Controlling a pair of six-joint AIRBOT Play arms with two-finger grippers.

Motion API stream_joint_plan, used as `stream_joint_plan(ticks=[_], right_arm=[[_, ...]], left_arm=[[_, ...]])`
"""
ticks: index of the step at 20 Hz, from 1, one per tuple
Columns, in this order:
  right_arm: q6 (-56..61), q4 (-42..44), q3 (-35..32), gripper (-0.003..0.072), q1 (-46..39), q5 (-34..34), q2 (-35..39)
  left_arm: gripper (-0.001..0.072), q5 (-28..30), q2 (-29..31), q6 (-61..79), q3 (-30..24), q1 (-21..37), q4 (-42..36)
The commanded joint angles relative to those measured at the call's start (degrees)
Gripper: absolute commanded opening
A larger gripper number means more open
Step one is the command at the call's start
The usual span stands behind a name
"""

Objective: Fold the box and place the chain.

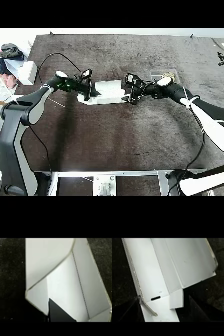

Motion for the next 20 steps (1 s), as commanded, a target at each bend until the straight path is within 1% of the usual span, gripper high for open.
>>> stream_joint_plan(ticks=[1, 6, 14, 19, 20], right_arm=[[1.2, 0.1, 5.1, 0.0707, -1.9, 7.5, -4.0], [4.6, -1.3, 12.5, 0.0707, -2.8, 15.3, -9.6], [4.7, -1.5, 19.9, 0.0706, -2.7, 24.1, -16.4], [4.6, -1.7, 22.2, 0.0704, -2.2, 25.5, -19.3], [4.6, -1.7, 22.3, 0.0655, -2.2, 25.4, -19.6]], left_arm=[[0.0013, 0.0, 0.0, 0.0, 0.0, 0.0, 0.0], [0.0013, 0.0, 0.0, 0.0, 0.0, 0.0, 0.0], [0.0013, 0.0, 0.0, 0.0, 0.0, 0.0, 0.0], [0.0013, 0.0, 0.0, 0.0, 0.0, 0.0, 0.0], [0.0013, 0.0, 0.0, 0.0, 0.0, 0.0, 0.0]])
